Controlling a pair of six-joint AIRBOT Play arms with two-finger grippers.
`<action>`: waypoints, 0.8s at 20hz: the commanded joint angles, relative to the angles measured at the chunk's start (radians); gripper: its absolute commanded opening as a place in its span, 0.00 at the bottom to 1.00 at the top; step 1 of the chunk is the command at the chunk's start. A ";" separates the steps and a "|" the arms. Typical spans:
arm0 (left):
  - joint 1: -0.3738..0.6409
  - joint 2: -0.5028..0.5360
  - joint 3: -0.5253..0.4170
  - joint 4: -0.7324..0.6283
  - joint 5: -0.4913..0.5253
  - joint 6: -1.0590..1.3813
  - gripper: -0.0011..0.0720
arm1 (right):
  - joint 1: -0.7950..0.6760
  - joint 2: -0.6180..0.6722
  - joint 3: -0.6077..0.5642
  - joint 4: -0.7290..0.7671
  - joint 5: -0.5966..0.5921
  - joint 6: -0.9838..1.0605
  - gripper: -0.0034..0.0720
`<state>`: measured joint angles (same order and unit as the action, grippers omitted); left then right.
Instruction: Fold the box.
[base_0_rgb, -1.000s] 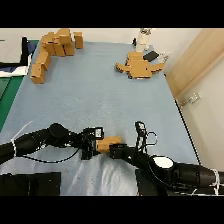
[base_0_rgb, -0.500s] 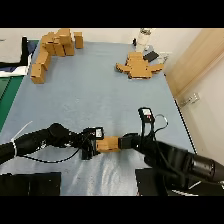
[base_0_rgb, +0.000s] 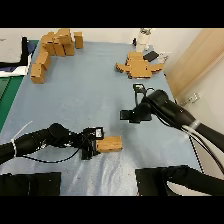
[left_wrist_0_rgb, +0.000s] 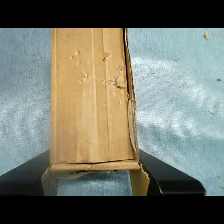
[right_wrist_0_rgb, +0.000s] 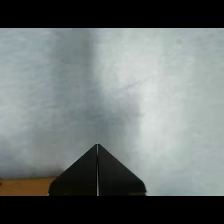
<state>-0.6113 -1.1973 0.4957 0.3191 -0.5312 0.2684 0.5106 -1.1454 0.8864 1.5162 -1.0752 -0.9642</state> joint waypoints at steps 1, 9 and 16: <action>0.000 0.000 0.000 -0.006 0.002 0.000 0.70 | -0.048 -0.151 0.057 0.120 -0.007 -0.058 0.05; 0.037 0.047 0.010 0.024 0.010 -0.240 0.70 | -0.048 -0.173 0.058 0.103 0.041 -0.058 0.05; 0.481 0.180 0.010 0.469 0.077 -0.804 0.70 | -0.048 -0.173 0.058 0.057 0.122 -0.058 0.05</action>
<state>-0.3115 -1.0538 0.5049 0.5751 -0.4709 -0.2886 0.4625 -1.3170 0.9432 1.5982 -0.9909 -1.0218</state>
